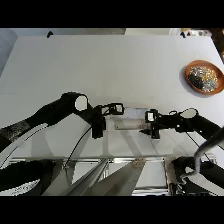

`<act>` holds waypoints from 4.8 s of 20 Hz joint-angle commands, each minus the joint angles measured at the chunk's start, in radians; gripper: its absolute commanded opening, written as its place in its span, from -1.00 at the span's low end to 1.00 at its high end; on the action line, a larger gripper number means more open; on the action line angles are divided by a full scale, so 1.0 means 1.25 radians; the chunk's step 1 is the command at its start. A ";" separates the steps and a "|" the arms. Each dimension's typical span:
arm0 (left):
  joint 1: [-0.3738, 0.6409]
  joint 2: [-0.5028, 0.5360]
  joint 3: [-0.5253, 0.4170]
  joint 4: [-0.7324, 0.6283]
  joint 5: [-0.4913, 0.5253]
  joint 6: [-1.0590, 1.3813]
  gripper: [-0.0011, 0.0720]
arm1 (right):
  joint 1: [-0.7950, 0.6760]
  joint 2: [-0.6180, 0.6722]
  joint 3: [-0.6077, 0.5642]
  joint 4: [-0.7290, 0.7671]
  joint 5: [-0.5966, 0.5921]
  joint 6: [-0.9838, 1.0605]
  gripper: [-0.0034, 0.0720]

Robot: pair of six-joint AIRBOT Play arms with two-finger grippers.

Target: Fold the box and place the chain.

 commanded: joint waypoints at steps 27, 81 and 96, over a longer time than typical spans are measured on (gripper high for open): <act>-0.013 -0.025 -0.015 -0.048 0.136 0.274 0.56 | -0.001 0.001 0.000 0.000 0.000 0.000 0.17; 0.067 0.202 -0.016 -0.033 0.041 -0.249 -0.96 | 0.000 0.001 0.000 0.000 0.000 0.000 0.17; 0.191 0.028 -0.198 -0.290 0.191 -0.592 -0.96 | 0.000 0.001 0.000 0.000 0.000 0.000 0.17</act>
